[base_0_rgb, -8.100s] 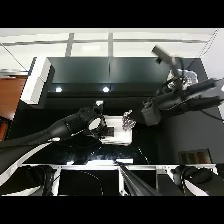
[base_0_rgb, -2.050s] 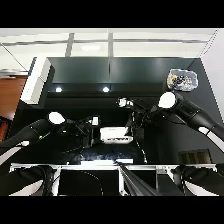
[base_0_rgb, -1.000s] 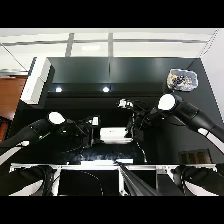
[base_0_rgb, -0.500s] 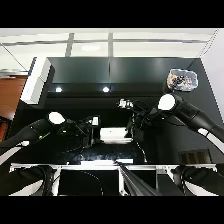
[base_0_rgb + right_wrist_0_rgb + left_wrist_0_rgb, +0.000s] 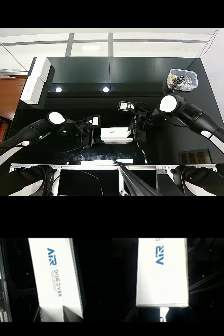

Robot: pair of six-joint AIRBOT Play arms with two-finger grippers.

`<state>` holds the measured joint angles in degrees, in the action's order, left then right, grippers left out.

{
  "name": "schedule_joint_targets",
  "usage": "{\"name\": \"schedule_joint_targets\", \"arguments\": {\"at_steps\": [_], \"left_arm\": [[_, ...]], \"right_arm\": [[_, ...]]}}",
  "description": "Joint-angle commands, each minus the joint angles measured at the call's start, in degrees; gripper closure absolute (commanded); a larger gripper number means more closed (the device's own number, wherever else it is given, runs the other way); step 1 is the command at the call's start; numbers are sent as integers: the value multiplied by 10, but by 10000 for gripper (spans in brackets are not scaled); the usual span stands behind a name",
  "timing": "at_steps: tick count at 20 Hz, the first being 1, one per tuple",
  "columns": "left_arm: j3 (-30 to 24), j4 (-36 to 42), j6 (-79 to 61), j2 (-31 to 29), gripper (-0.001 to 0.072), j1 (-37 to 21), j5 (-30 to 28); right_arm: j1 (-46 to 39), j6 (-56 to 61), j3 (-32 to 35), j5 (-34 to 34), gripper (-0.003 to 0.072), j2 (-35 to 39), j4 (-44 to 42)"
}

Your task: Fold the box and place the chain.

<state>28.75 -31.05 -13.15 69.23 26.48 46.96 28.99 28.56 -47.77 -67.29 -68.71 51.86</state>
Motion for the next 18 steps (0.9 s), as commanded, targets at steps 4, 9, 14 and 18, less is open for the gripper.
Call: {"name": "schedule_joint_targets", "arguments": {"at_steps": [4,9,14,18], "left_arm": [[0,0,-1,0,320,0,0],[0,0,-1,0,319,0,0],[0,0,-1,0,320,0,0],[0,0,-1,0,320,0,0]], "right_arm": [[0,0,-1,7,391,1,3],[-3,63,-1,6,391,6,-10],[-79,149,-1,-31,393,76,-92],[-90,268,28,-79,678,71,-203]]}}
